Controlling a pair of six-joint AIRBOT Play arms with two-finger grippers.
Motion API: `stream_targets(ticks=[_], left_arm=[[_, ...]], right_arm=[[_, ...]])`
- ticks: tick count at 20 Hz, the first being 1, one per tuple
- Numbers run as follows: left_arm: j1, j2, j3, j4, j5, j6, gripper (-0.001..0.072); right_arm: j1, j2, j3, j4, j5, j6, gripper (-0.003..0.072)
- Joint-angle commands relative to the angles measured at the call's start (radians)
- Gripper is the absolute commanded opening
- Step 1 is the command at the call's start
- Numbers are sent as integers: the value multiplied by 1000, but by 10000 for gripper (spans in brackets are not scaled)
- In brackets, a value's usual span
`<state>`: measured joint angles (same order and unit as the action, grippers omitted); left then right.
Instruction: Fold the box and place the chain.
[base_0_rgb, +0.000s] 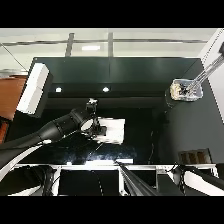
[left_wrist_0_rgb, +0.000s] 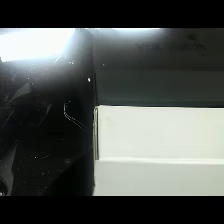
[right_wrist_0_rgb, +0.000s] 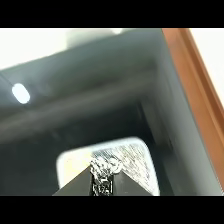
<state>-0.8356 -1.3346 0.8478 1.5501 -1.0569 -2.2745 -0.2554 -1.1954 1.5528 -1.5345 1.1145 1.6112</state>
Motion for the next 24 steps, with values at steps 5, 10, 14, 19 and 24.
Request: stream_targets(ticks=[5,10,14,19,24], left_arm=[[11,0,1,-3,-2,-8,30],[30,1,1,-4,-3,-8,30],[30,1,1,-6,1,-8,29],[30,1,1,-6,5,-7,30],[30,1,1,-6,5,-7,30]], right_arm=[[79,282,7,181,51,-91,19],[246,362,8,198,154,-93,20],[257,368,8,430,269,-118,20],[295,367,-45,593,443,-187,20],[523,366,-189,724,375,-232,20]])
